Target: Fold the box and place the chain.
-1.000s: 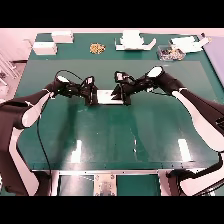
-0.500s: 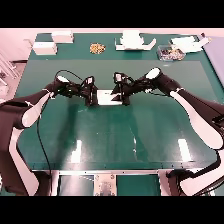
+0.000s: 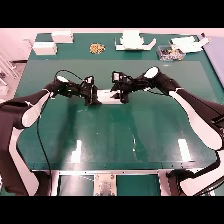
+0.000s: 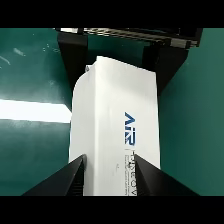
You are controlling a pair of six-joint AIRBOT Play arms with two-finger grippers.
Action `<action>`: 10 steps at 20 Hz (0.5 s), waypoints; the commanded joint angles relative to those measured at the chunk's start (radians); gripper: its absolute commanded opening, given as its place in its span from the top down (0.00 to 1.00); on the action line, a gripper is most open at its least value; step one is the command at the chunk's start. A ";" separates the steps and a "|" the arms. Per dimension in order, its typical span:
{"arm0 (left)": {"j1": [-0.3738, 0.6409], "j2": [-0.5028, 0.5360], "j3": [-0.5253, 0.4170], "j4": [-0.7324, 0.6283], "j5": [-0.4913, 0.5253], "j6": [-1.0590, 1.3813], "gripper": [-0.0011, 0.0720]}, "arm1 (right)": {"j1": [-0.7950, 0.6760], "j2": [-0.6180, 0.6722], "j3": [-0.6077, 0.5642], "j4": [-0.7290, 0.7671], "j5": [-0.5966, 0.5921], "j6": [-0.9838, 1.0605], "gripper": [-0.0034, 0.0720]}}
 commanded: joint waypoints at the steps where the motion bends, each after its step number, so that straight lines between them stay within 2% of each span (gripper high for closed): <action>1: -0.001 0.000 0.000 0.002 -0.005 0.002 0.41 | -0.001 0.006 0.029 0.003 -0.010 0.006 0.46; 5: -0.001 0.000 0.000 0.002 -0.005 0.002 0.41 | -0.001 0.012 0.054 0.002 -0.007 0.006 0.47; 7: -0.001 0.000 0.000 0.002 -0.005 0.002 0.41 | -0.001 0.012 0.054 0.000 -0.006 0.006 0.55; 10: -0.001 0.000 0.000 0.002 -0.005 0.002 0.41 | -0.002 0.010 0.041 -0.008 -0.006 0.005 0.55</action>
